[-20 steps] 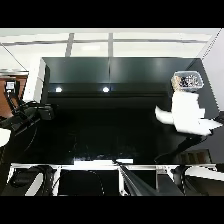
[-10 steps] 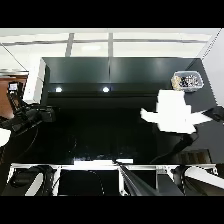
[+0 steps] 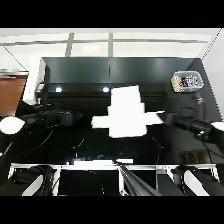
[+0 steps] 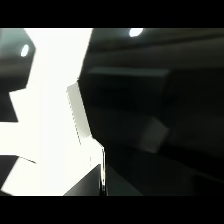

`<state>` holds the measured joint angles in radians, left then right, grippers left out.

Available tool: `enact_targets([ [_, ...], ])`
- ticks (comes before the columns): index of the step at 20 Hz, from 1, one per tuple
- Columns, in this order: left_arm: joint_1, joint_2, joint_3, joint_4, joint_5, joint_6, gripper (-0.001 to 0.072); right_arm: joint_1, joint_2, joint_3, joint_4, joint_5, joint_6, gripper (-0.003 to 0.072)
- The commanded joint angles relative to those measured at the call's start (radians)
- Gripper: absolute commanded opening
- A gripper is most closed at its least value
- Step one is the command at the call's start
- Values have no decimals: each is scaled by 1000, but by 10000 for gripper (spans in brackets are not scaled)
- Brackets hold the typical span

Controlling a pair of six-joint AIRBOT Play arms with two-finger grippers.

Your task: Fold the box and place the chain.

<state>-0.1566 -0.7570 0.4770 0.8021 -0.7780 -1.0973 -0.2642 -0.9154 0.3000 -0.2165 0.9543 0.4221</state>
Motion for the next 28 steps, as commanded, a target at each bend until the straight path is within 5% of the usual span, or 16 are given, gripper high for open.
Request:
enact_targets([
  [1, -52, -198, 93, -74, -18, 24, 701, 280, 34, -71, 77, -205, 0, 16],
  [3, -45, -323, 154, -151, -68, 25, 701, 384, 34, -71, 87, -263, 6, 17],
  [8, -53, -628, 246, -379, -420, 245, 701, 515, 34, -71, 86, -309, 16, 17],
  [12, -68, -746, 270, -330, -465, 234, 701, 522, 34, -71, 86, -313, 16, 17],
  [19, -6, -717, 375, -148, -570, 217, 701, 520, 34, -69, 89, -394, 19, 17],
  [23, 48, -650, 402, 30, -526, 71, 700, 520, 34, -69, 89, -440, 31, 17],
  [28, 15, -685, 402, -83, -517, 53, 700, 520, 34, -69, 89, -440, 31, 17],
])
